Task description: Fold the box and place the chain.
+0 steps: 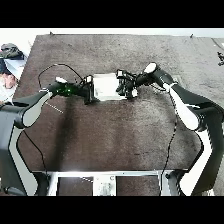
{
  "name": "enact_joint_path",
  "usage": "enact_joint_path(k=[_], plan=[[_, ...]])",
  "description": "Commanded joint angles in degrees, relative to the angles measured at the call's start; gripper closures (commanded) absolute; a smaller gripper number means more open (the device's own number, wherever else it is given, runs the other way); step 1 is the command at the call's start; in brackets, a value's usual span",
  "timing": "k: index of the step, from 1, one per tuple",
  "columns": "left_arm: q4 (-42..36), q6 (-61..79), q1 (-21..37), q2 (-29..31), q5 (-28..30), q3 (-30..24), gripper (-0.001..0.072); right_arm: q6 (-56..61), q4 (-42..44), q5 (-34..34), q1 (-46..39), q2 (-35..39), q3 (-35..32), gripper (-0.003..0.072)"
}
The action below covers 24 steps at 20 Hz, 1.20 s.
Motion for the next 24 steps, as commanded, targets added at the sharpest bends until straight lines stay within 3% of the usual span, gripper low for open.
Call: enact_joint_path(k=[1,4,5,6,10,11,13,15,21,23,24], plan=[[0.0,-0.1,-0.1,0.0,0.1,0.0,0.0433,0.0,0.2,-1.4,1.0,-0.3,0.0,0.0411],[0.0,-0.1,-0.1,0.0,0.1,0.0,0.0432,0.0,0.2,-1.5,0.9,-0.3,0.0,0.0401],[0.0,-0.1,-0.1,0.0,0.1,0.0,0.0433,0.0,0.2,-1.7,0.9,-0.3,0.0,0.0225],[0.0,-0.1,-0.1,0.0,0.0,0.0,0.0433,0.1,0.1,-2.0,0.9,-0.3,0.0,0.0104],[0.0,-0.1,-0.1,0.0,0.0,0.0,0.0433,1.9,-0.7,-2.5,0.5,-0.3,0.0,0.0102],[0.0,-0.1,-0.1,0.0,0.0,0.0,0.0433,2.7,-0.7,-2.4,0.2,-0.2,0.0,0.0124],[0.0,-0.1,-0.1,0.0,0.0,0.0,0.0432,5.9,-1.3,-1.6,-0.5,0.2,0.0,0.0437],[0.0,-0.1,-0.1,0.0,0.0,0.0,0.0433,10.4,-4.2,-0.3,-1.4,1.6,0.0,0.0580],[0.0,-0.1,-0.1,0.0,0.0,0.0,0.0433,29.7,-9.5,-0.5,-5.2,5.6,0.0,0.0583],[0.0,-0.1,-0.1,0.0,0.0,0.0,0.0433,38.4,-9.4,-0.2,-7.5,6.4,0.0,0.0703],[0.0,-0.1,-0.1,0.0,0.0,0.0,0.0433,41.7,-9.4,0.2,-8.7,6.6,0.0,0.0703]])
